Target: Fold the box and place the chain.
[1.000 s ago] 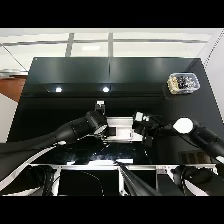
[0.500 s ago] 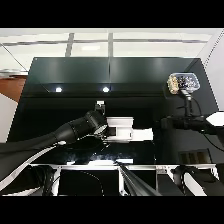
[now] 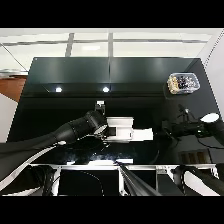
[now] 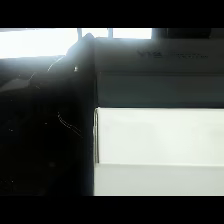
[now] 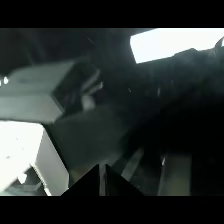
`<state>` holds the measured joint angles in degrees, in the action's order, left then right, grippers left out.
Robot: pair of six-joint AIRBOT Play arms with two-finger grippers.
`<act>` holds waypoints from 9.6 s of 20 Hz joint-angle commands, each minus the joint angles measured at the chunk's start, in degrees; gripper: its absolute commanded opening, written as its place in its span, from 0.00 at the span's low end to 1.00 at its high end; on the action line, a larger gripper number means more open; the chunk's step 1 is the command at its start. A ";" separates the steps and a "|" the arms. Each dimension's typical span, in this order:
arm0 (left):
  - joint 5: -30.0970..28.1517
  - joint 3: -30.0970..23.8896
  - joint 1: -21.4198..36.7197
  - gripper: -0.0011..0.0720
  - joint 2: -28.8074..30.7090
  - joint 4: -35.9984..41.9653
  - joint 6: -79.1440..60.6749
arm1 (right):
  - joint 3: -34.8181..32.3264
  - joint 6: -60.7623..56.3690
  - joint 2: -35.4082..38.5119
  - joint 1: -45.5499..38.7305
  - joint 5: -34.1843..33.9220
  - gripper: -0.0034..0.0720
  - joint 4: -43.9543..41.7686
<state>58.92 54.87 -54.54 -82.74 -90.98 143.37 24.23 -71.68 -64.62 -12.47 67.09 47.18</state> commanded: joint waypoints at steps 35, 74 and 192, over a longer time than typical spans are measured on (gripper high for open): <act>0.00 0.02 -0.04 0.06 0.00 -0.02 -0.02 | 20.13 -28.00 -5.07 44.30 -8.61 0.67 15.78; 0.00 0.02 -0.04 0.06 0.00 -0.02 -0.02 | 21.94 -60.98 -9.01 59.87 -12.04 0.37 38.84; -0.15 0.02 -0.04 0.06 0.00 -0.02 -0.02 | 86.86 -10.69 1.95 3.43 18.64 0.09 6.60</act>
<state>58.76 54.87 -54.54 -82.74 -91.00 143.35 110.83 -83.88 -65.17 -11.05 81.76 56.07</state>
